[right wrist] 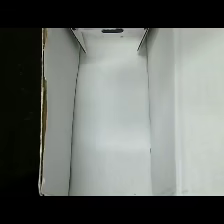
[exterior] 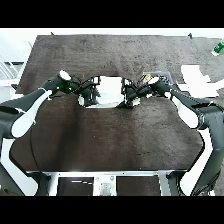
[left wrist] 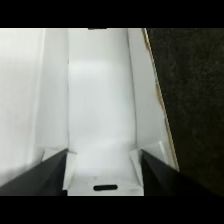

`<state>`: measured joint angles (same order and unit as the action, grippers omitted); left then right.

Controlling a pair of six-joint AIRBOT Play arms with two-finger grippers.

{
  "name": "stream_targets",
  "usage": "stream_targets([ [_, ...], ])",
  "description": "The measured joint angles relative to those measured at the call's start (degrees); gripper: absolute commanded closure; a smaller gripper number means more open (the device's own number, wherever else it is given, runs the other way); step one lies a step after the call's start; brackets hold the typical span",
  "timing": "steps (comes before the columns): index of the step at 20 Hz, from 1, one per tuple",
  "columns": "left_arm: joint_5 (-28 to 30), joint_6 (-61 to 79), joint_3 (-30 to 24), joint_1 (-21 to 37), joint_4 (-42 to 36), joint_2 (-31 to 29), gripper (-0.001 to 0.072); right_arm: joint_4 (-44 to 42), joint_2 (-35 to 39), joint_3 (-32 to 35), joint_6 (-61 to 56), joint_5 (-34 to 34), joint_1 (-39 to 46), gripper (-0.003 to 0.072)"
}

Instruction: Fold the box and place the chain.

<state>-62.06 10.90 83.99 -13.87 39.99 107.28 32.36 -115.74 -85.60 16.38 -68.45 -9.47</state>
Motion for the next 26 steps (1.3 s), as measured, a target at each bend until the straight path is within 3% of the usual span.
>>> stream_targets([
  [5,0.2,-0.1,0.0,0.0,-0.1,0.0,0.0049,0.0,0.0,0.0,0.0,0.0,0.0,0.0263],
  [8,0.1,-0.1,0.0,0.1,-0.1,0.0,0.043,0.0,0.0,0.0,0.0,0.0,0.0,0.0263],
  [11,-0.5,-0.1,0.0,0.2,-0.2,0.0,0.069,0.0,0.0,0.0,0.0,0.0,0.0,0.0263],
  [18,-8.0,-0.1,0.0,3.4,-2.2,-0.5,0.0692,0.0,0.0,0.0,0.0,0.0,0.0,0.0263],
  [26,-12.0,-4.9,-0.1,8.5,-6.0,-8.8,0.0696,0.0,0.0,0.0,-0.1,0.0,0.0,0.0263],
])
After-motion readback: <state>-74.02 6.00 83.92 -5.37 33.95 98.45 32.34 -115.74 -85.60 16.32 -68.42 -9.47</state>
